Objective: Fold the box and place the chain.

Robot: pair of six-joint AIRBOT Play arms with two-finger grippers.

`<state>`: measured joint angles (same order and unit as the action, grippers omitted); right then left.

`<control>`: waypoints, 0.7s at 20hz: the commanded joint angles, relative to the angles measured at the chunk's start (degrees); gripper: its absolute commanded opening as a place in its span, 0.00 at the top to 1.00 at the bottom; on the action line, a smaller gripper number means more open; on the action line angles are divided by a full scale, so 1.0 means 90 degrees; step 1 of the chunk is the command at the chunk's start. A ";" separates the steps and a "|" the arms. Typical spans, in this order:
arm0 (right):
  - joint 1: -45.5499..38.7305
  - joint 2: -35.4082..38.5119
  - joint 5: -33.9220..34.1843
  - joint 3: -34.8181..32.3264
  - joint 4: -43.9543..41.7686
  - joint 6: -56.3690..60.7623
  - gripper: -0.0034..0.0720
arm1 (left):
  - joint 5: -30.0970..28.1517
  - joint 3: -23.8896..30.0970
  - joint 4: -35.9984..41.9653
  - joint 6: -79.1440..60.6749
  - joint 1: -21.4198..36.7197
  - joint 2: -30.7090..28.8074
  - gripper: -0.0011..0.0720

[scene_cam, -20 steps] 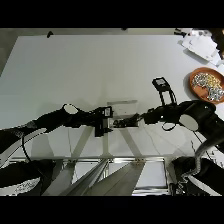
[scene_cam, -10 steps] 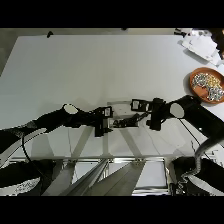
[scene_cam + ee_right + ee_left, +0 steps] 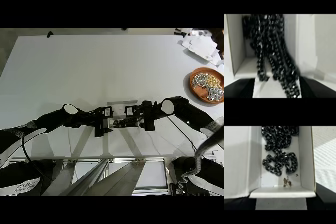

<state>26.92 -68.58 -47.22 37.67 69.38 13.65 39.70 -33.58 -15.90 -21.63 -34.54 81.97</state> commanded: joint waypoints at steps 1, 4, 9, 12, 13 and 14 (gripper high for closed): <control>-0.0002 -0.0039 0.0153 -0.0002 -0.0372 -0.0204 0.28 | 0.0000 0.0000 0.0000 -0.0002 0.0005 -0.0002 0.97; -0.0002 -0.0039 0.0102 -0.0002 -0.0362 -0.0158 0.57 | 0.0000 0.0000 0.0000 -0.0002 0.0005 -0.0002 0.97; -0.0002 -0.0032 0.0012 -0.0002 0.0141 0.0787 0.76 | -0.0002 0.0000 0.0000 -0.0002 0.0005 -0.0002 0.97; -0.0002 0.0012 -0.0073 0.0000 0.0313 0.0867 0.94 | -0.0002 0.0000 0.0000 -0.0002 0.0005 -0.0002 0.97; -0.0002 0.0056 -0.0075 -0.0002 0.0313 0.0867 0.94 | -0.0002 0.0000 0.0000 -0.0002 0.0005 -0.0002 0.97; -0.0002 0.0114 -0.0083 0.0000 0.0313 0.0867 0.94 | 0.0000 0.0000 0.0000 -0.0002 0.0005 -0.0002 0.97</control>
